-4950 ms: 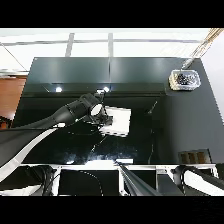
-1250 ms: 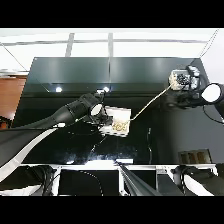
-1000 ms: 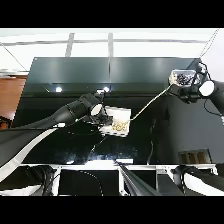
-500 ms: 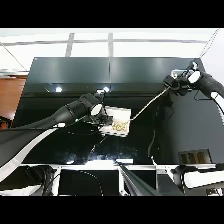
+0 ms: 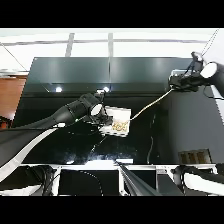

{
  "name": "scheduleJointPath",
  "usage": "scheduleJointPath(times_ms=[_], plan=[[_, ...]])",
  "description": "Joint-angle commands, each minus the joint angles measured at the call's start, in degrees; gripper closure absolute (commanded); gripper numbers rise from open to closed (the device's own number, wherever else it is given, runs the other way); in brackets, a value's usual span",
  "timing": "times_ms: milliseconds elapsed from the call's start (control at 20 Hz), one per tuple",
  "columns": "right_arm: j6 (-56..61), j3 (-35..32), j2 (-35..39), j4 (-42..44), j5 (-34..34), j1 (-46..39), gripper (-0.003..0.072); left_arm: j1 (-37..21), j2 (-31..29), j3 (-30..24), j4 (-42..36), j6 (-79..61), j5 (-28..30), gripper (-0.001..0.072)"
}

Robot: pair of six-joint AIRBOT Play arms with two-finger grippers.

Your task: Fold the box and place the chain.

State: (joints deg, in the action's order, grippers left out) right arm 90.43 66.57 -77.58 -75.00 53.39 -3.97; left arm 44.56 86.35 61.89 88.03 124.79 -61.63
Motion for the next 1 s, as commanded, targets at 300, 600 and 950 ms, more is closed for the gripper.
scheduleJointPath(times_ms=[300, 600, 950], plan=[[-9.4, -3.5, 33.9, 17.2, 19.4, 3.5, 0.0673, 0.0, 0.0, 0.0, 0.0, 0.0, 0.0, 0.068], [-9.2, -3.5, 34.7, 19.1, 23.9, 13.9, 0.0673, 0.0, 0.0, 0.0, 0.0, 0.0, 0.1, 0.068], [-6.8, -17.0, 34.0, 25.6, 11.2, 23.0, 0.0673, 0.0, 0.0, 0.0, -0.2, 0.0, 0.1, 0.068]])
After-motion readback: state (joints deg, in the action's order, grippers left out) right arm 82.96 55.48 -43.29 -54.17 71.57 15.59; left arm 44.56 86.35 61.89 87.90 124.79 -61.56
